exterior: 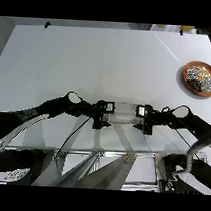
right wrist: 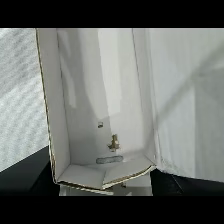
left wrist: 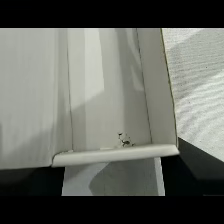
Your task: Fold the box and place the chain.
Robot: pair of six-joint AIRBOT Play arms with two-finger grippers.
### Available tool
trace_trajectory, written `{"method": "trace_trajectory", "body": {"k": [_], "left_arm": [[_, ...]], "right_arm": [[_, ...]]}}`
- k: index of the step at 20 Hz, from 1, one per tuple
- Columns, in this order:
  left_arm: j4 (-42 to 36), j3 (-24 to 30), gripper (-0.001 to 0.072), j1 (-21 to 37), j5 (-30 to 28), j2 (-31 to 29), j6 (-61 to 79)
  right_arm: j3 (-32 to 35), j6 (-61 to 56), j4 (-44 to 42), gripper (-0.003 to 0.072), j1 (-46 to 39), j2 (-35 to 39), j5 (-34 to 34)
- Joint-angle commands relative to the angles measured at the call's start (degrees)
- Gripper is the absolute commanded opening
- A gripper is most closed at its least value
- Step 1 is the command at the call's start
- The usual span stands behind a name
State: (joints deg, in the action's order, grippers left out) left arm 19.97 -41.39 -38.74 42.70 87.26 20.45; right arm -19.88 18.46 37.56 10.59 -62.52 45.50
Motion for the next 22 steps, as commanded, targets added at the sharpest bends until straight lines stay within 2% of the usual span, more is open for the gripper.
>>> {"method": "trace_trajectory", "body": {"k": [1,13,15,16,17,18,22], "left_arm": [[0.22,0.04,0.0253,-0.04,0.22,0.04,-0.09],[0.24,0.04,0.0253,-0.04,0.24,0.04,-0.09],[0.22,0.04,0.0253,-0.04,0.24,0.04,-0.09],[0.22,0.04,0.0253,-0.04,0.24,0.04,-0.09],[0.22,0.04,0.0253,-0.04,0.24,0.04,-0.09],[0.22,0.04,0.0253,-0.04,0.24,0.04,-0.09],[0.22,0.04,0.0253,-0.04,0.24,0.04,-0.09]], "right_arm": [[-0.04,0.0,-0.07,0.0359,0.07,0.02,-0.02],[-0.04,0.0,-2.03,0.0358,0.07,0.02,0.28],[-0.04,-0.5,-0.31,0.0315,0.04,0.17,0.35],[-0.04,-0.7,1.42,0.0385,0.04,0.7,0.39],[-0.04,-1.38,3.1,0.0564,0.04,1.55,0.33],[-0.04,-3.28,4.76,0.0695,0.04,2.62,-0.09],[-0.04,-12.46,15.89,0.0692,0.04,8.98,0.22]]}}
